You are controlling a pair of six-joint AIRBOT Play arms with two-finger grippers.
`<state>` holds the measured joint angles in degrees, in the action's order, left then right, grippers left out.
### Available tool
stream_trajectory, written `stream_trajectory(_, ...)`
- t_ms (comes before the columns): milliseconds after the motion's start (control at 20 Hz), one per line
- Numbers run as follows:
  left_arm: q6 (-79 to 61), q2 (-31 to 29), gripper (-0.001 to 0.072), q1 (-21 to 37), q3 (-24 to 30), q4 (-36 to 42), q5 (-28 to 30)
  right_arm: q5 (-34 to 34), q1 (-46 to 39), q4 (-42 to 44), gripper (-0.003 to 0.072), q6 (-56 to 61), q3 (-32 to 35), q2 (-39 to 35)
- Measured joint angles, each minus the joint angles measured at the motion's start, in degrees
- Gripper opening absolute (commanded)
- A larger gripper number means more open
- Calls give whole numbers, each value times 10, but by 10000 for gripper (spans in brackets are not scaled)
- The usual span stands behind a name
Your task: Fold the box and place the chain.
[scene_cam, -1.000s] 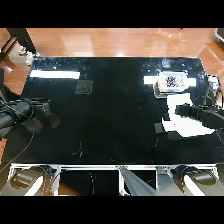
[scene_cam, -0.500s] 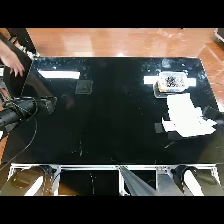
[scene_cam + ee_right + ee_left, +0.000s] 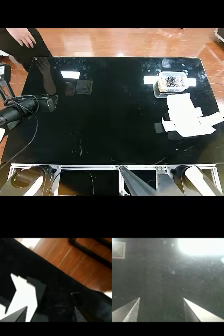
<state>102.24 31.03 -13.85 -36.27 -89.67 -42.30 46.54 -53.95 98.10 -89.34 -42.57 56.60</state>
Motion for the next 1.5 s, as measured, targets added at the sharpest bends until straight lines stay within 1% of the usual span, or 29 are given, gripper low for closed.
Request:
stream_trajectory(100, 0, 10, 635, 0, 0, 1, 2, 23, -23, 47, 707, -40, -38, 57)
stream_trajectory(300, 1, 35, 635, 0, 0, 2, 2, 77, -41, 111, 706, -123, -123, 153)
stream_trajectory(600, 1, 51, 635, 0, 0, 2, 3, 215, -48, 174, 707, -243, -226, 261)
stream_trajectory(800, 1, 53, 635, 0, 0, 2, 3, 300, -48, 205, 707, -291, -278, 328)
stream_trajectory(900, 1, 54, 635, 0, 0, 2, 3, 336, -48, 211, 707, -305, -297, 362)
stream_trajectory(1250, 0, 54, 635, 0, 0, 2, 3, 423, -45, 237, 706, -334, -333, 459)
stream_trajectory(1500, 0, 54, 635, 0, 0, 2, 3, 447, -43, 264, 699, -353, -346, 487)
